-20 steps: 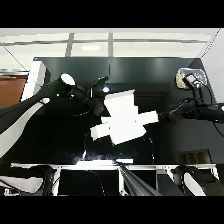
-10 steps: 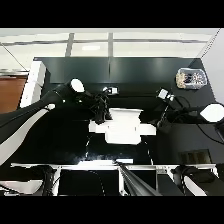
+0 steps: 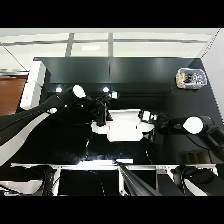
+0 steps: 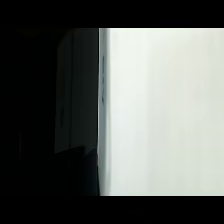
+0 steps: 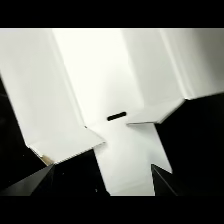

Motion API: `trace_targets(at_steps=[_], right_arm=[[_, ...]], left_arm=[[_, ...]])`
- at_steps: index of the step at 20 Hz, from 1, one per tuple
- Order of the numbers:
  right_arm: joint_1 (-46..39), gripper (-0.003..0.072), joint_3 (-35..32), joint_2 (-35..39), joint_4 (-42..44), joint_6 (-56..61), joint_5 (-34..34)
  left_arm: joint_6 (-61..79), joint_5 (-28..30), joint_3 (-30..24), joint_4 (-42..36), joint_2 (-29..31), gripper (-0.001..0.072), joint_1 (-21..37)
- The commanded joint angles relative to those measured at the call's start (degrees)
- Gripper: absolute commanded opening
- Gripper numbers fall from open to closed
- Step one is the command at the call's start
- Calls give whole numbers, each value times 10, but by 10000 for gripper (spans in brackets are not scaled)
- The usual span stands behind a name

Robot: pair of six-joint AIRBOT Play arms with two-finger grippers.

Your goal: Fold the box and place the chain.

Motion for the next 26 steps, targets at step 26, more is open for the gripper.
trace_targets(at_steps=[26], right_arm=[[19, 720, 6, -30, 78, -121, -96]], left_arm=[[54, 7, -3, 2, 6, 22, -1]])
